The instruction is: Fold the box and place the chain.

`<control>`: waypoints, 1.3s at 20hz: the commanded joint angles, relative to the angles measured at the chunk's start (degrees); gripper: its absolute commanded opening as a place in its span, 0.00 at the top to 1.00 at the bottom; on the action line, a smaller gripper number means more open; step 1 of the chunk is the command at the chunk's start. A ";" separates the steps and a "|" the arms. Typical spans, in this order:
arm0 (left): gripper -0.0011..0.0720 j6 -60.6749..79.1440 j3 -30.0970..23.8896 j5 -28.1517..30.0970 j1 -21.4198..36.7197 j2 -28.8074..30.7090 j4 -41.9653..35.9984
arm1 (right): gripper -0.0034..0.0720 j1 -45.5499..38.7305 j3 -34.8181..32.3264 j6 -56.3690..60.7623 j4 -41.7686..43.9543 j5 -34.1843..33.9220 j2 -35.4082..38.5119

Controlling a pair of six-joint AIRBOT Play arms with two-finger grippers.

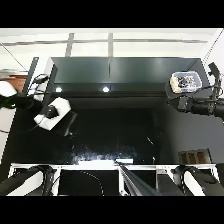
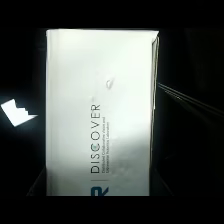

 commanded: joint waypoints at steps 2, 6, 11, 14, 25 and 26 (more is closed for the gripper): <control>0.53 1.14 -2.99 1.66 14.25 1.27 0.17 | 0.90 -0.02 0.02 -0.17 0.00 0.02 0.02; 0.52 4.44 -2.99 9.46 20.39 1.18 0.35 | 0.90 -0.02 0.02 -0.13 0.04 -0.22 0.02; 0.52 9.40 -3.10 18.86 21.92 0.63 0.35 | 0.90 -0.02 0.02 0.68 0.15 -0.63 0.02; 0.52 9.44 -3.10 20.81 21.94 -1.05 0.35 | 0.90 -0.02 0.02 0.76 0.22 -1.03 0.02; 0.52 9.42 -3.10 21.35 22.97 -2.60 0.02 | 0.90 -0.02 0.02 1.62 0.22 -1.64 0.02; 0.52 9.42 -3.10 20.72 23.67 -2.60 -0.15 | 0.90 -0.02 0.02 1.62 0.24 -1.64 0.02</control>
